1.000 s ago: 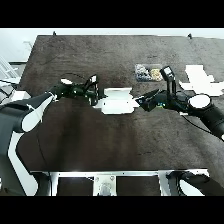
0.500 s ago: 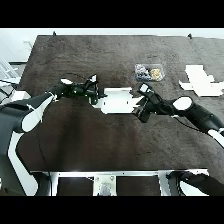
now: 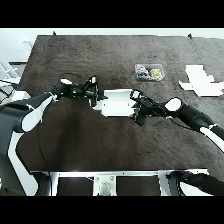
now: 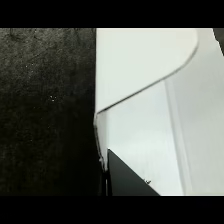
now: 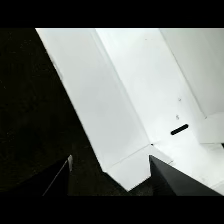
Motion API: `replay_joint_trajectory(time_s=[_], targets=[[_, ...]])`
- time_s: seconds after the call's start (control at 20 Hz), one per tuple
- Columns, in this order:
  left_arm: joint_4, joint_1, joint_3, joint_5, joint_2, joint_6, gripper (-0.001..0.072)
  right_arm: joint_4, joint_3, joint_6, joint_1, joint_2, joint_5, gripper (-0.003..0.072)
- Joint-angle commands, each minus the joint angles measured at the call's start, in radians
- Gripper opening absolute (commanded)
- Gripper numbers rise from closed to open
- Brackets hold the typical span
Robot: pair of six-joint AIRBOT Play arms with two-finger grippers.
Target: Fold the box and place the chain.
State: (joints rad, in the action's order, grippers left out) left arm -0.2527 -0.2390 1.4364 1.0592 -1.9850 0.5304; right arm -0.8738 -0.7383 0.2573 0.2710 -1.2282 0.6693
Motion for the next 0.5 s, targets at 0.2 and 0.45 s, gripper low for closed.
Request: replay_joint_trajectory(time_s=[0.2, 0.45], targets=[[-0.001, -0.001, 0.0, -0.004, 0.001, 0.029, 0.0022, -0.003, 0.004, -0.096, 0.008, -0.049, -0.057, 0.0622], [-0.001, -0.001, 0.0, -0.003, 0.001, 0.029, 0.0022, 0.001, 0.056, -0.191, 0.058, -0.054, -0.169, 0.0702]])
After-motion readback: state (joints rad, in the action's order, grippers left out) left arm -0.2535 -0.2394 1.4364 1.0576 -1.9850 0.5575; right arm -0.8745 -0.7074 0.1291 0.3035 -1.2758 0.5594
